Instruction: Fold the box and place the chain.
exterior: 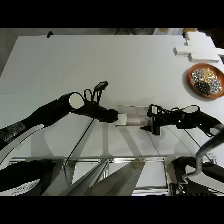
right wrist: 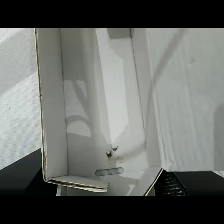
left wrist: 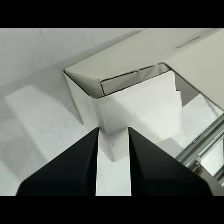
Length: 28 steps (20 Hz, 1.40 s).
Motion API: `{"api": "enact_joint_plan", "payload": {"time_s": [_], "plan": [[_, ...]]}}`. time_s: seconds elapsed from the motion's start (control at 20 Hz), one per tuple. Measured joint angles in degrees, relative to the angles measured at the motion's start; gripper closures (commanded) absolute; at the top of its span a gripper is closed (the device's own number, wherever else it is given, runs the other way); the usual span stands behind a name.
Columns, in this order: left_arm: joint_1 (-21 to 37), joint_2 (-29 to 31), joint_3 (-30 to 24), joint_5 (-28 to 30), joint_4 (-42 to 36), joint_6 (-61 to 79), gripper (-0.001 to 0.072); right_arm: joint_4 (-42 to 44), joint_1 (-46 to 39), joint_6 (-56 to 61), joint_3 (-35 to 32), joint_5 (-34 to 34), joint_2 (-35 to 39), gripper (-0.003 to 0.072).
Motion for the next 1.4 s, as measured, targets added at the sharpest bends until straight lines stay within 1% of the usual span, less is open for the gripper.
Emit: {"api": "enact_joint_plan", "payload": {"time_s": [0.25, 0.5, 0.75, 1.05, 1.4], "plan": [[-2.25, -0.98, 3.21, -0.42, 7.76, -7.58, 0.0494, 0.0, 0.0, 0.0, 0.0, 0.0, 0.0, 0.0224], [-4.96, -3.34, 7.32, -2.67, 12.59, -13.0, 0.0495, 0.0, 0.0, 0.0, 0.0, 0.0, 0.0, 0.0224], [-6.97, -4.24, 9.77, -4.9, 18.03, -19.63, 0.0495, 0.0, 0.0, 0.0, 0.0, 0.0, 0.0, 0.0224], [-8.79, -5.68, 14.01, -8.35, 24.48, -27.04, 0.0495, 0.0, 0.0, 0.0, 0.0, 0.0, 0.0, 0.0224], [-11.47, -10.64, 20.68, -15.02, 30.95, -35.26, 0.0496, 0.0, 0.0, 0.0, 0.0, 0.0, 0.0, 0.0224]]}}
